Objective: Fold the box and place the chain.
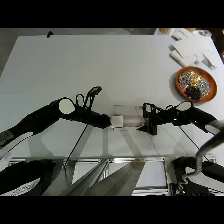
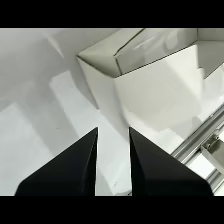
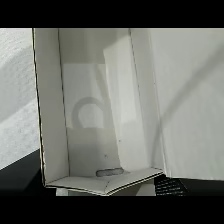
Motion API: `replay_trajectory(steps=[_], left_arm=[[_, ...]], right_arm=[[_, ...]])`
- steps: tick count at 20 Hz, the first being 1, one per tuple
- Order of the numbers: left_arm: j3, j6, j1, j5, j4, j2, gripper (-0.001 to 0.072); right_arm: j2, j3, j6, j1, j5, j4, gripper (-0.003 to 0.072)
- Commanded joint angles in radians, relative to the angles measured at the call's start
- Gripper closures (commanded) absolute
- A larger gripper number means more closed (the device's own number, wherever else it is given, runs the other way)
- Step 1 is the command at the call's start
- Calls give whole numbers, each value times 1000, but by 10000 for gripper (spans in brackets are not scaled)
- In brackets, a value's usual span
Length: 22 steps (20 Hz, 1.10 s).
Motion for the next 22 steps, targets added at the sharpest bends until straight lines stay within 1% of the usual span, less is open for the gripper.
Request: replay_trajectory(steps=[1, 3, 5, 6, 8, 10, 13, 16, 19, 22], left_arm=[[8, 2, -9, 23, 0, 1, 482], [8, 0, -10, 24, 0, -10, 476], [8, 0, -16, 37, 3, -23, 368], [10, 0, -24, 49, 3, -27, 359], [26, -1, -43, 63, 3, -38, 359], [62, -18, -60, 63, 11, -57, 359], [106, -115, -92, 84, 82, -91, 359], [120, -182, -119, 89, 131, -113, 360], [143, -294, -140, 85, 219, -122, 360], [193, -428, -153, 39, 338, -132, 360]], right_arm=[[0, 0, 0, 0, 0, 0, 273], [0, 0, 0, 0, 0, 0, 273], [0, 0, 0, 0, 0, 0, 273], [0, 0, 0, 0, 0, 0, 273], [0, 0, 0, 0, 0, 0, 273], [0, 0, 0, 0, 0, 0, 273], [0, 0, 0, 0, 0, 0, 273], [0, 0, 0, 0, 0, 0, 273], [0, 0, 0, 0, 0, 0, 273], [0, 0, 0, 0, 0, 0, 273]])
